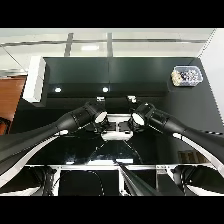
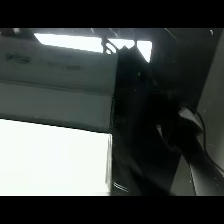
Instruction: Fold the box and place the chain.
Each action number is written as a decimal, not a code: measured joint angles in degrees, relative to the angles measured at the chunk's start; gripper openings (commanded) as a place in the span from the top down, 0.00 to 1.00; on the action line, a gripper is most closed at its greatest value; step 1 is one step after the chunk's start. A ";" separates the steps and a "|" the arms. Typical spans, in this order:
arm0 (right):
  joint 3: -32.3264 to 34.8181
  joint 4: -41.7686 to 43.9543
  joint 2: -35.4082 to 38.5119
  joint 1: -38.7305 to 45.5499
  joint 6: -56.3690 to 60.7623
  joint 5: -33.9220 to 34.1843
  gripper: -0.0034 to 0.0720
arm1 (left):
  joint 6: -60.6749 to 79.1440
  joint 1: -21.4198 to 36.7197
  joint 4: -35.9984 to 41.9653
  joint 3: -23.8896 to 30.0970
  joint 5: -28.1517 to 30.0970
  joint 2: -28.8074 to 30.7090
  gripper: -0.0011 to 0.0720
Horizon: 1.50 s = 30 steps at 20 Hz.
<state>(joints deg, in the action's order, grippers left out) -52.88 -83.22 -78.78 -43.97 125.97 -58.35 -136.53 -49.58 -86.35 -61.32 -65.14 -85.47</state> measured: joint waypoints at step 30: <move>-44.04 -15.19 -22.73 53.29 -12.63 -1.51 0.02 | -0.20 0.00 0.02 0.00 -0.04 0.00 0.95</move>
<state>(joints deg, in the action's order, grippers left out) -96.92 -98.41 -101.51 9.32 113.34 -59.86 -136.73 -49.58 -86.32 -61.32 -65.19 -85.47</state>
